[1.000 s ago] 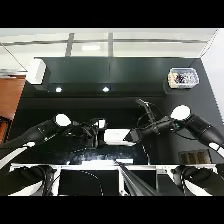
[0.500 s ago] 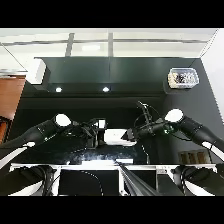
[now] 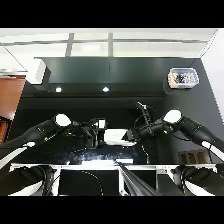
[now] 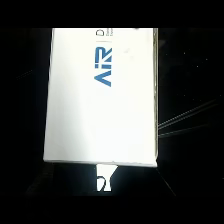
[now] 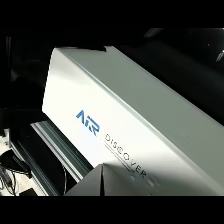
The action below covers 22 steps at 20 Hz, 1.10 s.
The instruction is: Fold the box and place the chain.
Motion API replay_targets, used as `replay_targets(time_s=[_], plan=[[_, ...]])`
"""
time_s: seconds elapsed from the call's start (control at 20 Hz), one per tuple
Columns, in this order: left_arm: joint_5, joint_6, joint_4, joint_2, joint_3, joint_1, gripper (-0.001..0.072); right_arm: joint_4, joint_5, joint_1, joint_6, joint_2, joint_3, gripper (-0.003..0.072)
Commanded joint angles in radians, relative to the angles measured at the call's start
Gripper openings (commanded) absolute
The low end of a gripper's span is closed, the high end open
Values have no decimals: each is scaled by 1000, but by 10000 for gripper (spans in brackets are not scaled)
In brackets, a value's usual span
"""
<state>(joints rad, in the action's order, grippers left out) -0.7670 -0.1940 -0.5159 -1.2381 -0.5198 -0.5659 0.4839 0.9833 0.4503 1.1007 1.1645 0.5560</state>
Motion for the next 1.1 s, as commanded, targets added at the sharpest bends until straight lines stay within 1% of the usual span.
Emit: replay_targets(time_s=[0.0,0.5,0.7,0.75,0.85,1.05], plan=[[0,0,0,0,-1,0,369,8,-19,1,3,0,-1,13],[0,0,0,0,-1,0,369,8,-25,3,11,0,-1,13],[0,0,0,0,-1,0,369,48,-37,44,47,0,0,13],[0,0,0,0,-1,0,369,45,-13,41,42,-2,7,13],[0,0,0,0,-1,0,369,37,76,13,11,-16,41,13],[0,0,0,0,-1,0,369,38,242,-88,10,-117,138,13]])
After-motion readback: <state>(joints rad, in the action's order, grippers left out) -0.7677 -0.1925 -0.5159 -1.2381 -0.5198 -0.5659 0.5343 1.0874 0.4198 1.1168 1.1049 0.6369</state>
